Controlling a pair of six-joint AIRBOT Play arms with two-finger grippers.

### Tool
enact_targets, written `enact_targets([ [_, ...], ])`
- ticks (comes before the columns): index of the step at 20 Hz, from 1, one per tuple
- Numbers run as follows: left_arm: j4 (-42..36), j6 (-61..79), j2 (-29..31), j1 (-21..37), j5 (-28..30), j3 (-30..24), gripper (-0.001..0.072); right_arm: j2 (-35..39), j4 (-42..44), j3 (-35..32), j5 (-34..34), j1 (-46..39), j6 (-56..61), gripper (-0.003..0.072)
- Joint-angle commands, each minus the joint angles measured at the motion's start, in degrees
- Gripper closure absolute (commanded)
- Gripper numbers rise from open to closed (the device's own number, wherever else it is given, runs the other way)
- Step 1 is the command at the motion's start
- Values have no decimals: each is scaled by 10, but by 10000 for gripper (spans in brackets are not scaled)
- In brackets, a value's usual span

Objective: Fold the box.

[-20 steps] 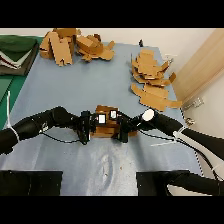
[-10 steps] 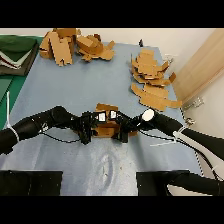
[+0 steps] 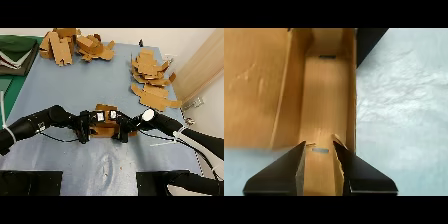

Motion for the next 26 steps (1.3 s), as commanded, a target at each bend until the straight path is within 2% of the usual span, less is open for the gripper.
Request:
enact_targets([
  [1,53,-70,41,45,4,1,428,0,-2,0,3,0,0,170],
  [7,34,-142,113,170,4,0,428,0,-6,0,18,0,0,170],
  [9,32,-210,123,202,9,0,428,0,-23,0,29,0,0,170],
  [11,48,-334,116,240,-17,-1,429,0,-33,0,34,0,0,170],
  [12,65,-372,107,254,-49,-1,428,0,-33,0,34,0,0,170],
  [14,92,-433,79,262,-109,-1,429,0,-33,0,34,0,0,170],
  [16,99,-513,48,260,-141,-1,442,0,-33,0,34,0,-1,170],
  [17,99,-545,37,260,-149,-1,568,0,-32,0,34,0,-1,170],
  [23,93,-694,16,259,-203,-1,567,0,-32,0,34,0,-1,170],
  [26,87,-717,-12,231,-218,-2,567,0,-32,0,34,0,0,170],
])
